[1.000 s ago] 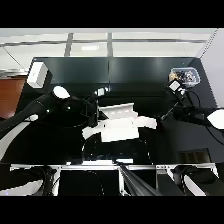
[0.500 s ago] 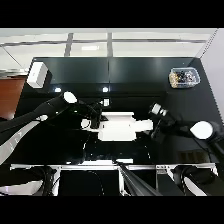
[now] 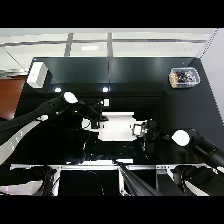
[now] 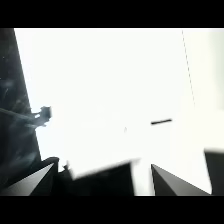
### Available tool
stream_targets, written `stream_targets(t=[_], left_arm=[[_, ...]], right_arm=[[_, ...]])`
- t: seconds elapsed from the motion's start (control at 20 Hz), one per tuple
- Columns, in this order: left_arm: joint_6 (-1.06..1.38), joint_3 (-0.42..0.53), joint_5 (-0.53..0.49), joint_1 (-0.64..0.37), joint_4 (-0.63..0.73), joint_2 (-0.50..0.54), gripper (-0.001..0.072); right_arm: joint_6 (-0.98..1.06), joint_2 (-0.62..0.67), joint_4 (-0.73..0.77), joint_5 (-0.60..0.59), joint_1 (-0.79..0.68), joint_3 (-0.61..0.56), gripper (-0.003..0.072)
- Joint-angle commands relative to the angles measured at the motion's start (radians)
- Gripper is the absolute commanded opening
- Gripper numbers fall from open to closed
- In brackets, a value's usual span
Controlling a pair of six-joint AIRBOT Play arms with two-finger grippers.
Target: Fold the box and place the chain.
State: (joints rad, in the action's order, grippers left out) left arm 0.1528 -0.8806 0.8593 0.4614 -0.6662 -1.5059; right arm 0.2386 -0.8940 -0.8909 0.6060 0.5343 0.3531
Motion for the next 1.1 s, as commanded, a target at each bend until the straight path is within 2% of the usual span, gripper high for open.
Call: stream_targets(t=[0.0,0.2,0.5,0.75,1.05], left_arm=[[0.000,0.000,-0.003,0.001,-0.002,-0.001,0.0023],[0.000,0.000,-0.003,0.001,-0.002,-0.001,0.0023],[-0.003,0.000,0.000,0.001,0.031,-0.001,0.0023],[-0.003,0.000,0.002,0.001,0.031,-0.001,0.0024],[-0.024,0.000,0.018,0.001,0.031,-0.001,0.0024]], right_arm=[[-0.026,-0.069,0.100,-0.192,0.075,-0.004,0.0697],[-0.028,-0.073,0.076,-0.187,0.090,0.008,0.0697],[-0.068,-0.073,0.042,-0.072,0.027,0.129,0.0697],[-0.253,-0.079,0.188,0.035,-0.122,0.148,0.0697],[-0.440,-0.132,0.339,0.037,-0.186,0.148,0.0697]])
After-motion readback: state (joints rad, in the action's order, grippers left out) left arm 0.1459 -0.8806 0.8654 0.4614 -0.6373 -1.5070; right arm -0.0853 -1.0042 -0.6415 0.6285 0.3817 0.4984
